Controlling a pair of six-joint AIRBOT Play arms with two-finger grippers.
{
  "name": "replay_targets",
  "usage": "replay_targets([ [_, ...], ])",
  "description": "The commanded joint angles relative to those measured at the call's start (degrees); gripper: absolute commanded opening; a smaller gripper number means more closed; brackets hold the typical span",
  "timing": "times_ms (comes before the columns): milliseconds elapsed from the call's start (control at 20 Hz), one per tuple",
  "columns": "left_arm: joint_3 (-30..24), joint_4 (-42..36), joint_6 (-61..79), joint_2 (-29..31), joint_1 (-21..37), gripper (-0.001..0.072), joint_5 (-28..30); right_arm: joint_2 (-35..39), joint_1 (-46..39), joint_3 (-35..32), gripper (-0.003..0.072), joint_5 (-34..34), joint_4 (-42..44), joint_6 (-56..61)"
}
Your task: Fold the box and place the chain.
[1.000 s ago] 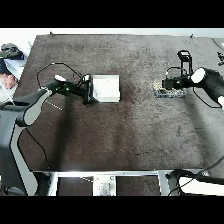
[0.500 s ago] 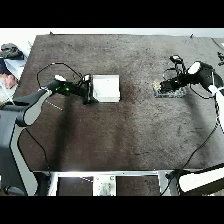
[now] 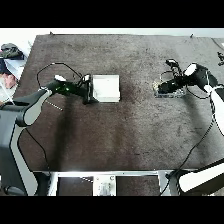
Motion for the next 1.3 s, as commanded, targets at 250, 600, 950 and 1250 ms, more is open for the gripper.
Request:
replay_targets([
  [250,0.02,0.02,0.00,0.04,0.02,0.0414,-0.02,-0.76,0.22,0.07,0.0174,0.15,0.11,-0.61],
  [600,0.02,0.02,0.00,0.04,0.02,0.0414,0.00,0.48,0.98,0.09,-0.0003,-0.02,0.28,-1.81],
  [950,0.02,0.02,0.00,0.04,0.02,0.0414,0.00,11.87,1.01,0.09,-0.0016,0.57,0.31,-1.84],
  [1250,0.02,0.02,0.00,0.04,0.02,0.0414,0.00,27.76,1.03,0.11,-0.0016,-6.10,4.28,-2.05],
])
